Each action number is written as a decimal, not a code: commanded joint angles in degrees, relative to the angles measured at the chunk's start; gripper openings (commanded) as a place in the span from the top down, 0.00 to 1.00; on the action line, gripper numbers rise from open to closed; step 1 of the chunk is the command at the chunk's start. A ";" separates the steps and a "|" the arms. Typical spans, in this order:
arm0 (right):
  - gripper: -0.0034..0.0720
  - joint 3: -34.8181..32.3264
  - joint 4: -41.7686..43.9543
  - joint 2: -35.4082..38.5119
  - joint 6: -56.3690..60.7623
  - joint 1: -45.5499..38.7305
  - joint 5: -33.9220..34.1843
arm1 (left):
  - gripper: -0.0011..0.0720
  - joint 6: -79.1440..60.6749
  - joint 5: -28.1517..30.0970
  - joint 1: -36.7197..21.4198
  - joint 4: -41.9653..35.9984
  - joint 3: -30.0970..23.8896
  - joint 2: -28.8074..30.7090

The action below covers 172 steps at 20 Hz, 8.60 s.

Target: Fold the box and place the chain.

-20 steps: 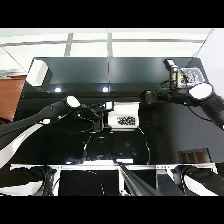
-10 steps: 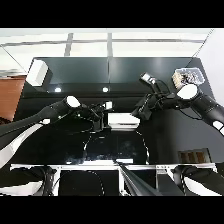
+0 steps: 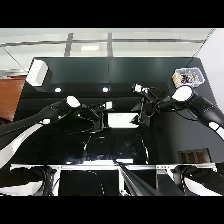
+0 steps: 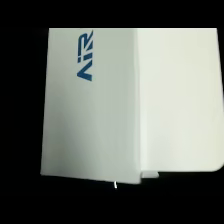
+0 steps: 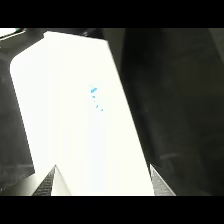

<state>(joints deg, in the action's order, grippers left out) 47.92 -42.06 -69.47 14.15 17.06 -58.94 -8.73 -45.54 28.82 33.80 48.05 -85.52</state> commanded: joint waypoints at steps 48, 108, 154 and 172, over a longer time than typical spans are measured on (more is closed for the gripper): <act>0.39 -2.16 -7.72 1.18 -0.52 4.07 3.67 | 0.45 -0.02 -0.11 0.00 0.00 0.04 0.04; 0.94 2.27 -0.02 13.38 48.22 -39.34 -18.36 | 0.01 9.70 -2.01 5.90 1.29 8.98 7.61; 0.94 2.23 -2.19 13.38 46.66 -39.08 -16.90 | 0.46 59.41 -5.79 12.41 43.28 17.94 1.18; 0.94 2.23 -2.05 13.38 47.30 -39.06 -12.81 | 0.45 68.39 -7.61 -59.25 38.40 15.72 4.61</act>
<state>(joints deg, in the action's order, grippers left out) 50.17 -44.23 -56.14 60.93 -22.00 -73.23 65.25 -56.42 -27.16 76.73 63.77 -77.84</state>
